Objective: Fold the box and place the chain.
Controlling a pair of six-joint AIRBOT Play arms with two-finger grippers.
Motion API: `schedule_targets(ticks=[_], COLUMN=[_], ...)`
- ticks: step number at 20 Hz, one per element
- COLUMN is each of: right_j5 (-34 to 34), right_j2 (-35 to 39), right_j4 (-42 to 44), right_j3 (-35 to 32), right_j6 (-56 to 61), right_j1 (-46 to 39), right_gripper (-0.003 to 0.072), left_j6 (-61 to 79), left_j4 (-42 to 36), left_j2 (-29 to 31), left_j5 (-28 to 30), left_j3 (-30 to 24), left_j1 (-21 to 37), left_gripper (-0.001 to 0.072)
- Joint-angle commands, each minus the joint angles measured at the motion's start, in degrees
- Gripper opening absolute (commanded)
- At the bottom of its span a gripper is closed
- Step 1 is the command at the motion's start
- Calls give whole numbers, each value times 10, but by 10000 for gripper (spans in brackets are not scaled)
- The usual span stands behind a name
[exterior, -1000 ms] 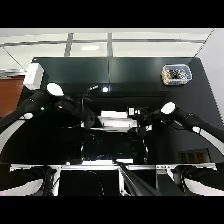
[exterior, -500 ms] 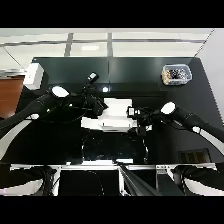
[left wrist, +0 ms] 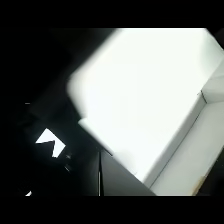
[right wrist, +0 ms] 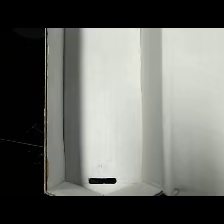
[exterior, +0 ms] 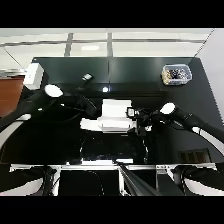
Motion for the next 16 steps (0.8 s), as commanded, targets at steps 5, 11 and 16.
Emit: schedule_targets(ticks=[5, 11, 16], right_j5=[-2, -2, -2], right_j2=[0, 0, 0], right_j4=[1, 1, 1], right_j3=[0, 0, 0], right_j6=[1, 1, 1], right_j1=[0, 0, 0], right_gripper=[137, 137, 137], left_j6=[307, 492, 556], left_j4=[4, 24, -32], left_j2=[201, 143, 47], left_j5=[-28, 45, 7], left_j3=[-161, -171, -117], left_j1=[47, 24, -21], left_gripper=[32, 670, 670])
